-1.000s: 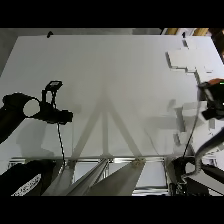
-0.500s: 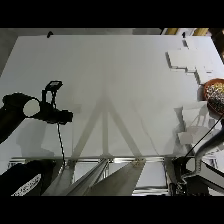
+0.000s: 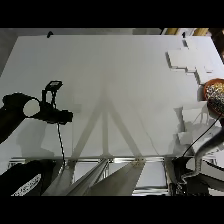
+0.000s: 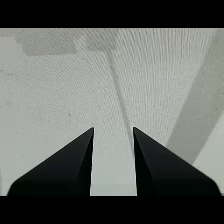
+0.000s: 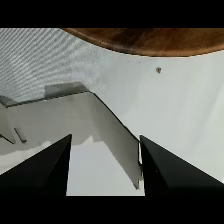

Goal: Fold the box and place the chain.

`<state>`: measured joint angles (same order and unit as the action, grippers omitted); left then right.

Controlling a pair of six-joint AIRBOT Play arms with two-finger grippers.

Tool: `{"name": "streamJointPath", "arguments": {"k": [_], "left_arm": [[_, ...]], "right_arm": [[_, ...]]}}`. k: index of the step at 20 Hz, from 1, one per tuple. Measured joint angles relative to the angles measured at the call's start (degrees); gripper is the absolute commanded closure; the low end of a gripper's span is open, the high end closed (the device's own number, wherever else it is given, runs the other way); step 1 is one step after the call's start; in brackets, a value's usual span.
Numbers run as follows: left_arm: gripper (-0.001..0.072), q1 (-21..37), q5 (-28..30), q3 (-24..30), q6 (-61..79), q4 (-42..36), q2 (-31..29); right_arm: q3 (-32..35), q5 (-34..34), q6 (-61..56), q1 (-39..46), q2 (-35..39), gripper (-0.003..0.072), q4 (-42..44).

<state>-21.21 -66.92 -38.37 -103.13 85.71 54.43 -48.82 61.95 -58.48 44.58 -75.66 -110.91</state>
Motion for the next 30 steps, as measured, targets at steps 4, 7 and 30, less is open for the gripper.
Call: {"name": "streamJointPath", "arguments": {"k": [4,7,30], "left_arm": [[0.0436,0.0,0.0,-0.02,0.0,0.0,-0.02],[0.0436,0.0,0.0,0.0,0.0,0.0,-0.02],[0.0436,0.0,0.0,0.0,-0.02,-0.02,-0.02]], "right_arm": [[-0.11,2.29,-0.02,3.39,-1.75,0.0523,0.79],[-0.11,4.0,0.46,4.04,-2.16,0.0666,3.19],[13.38,6.34,-8.85,-46.93,22.21,0.0666,38.05]]}}
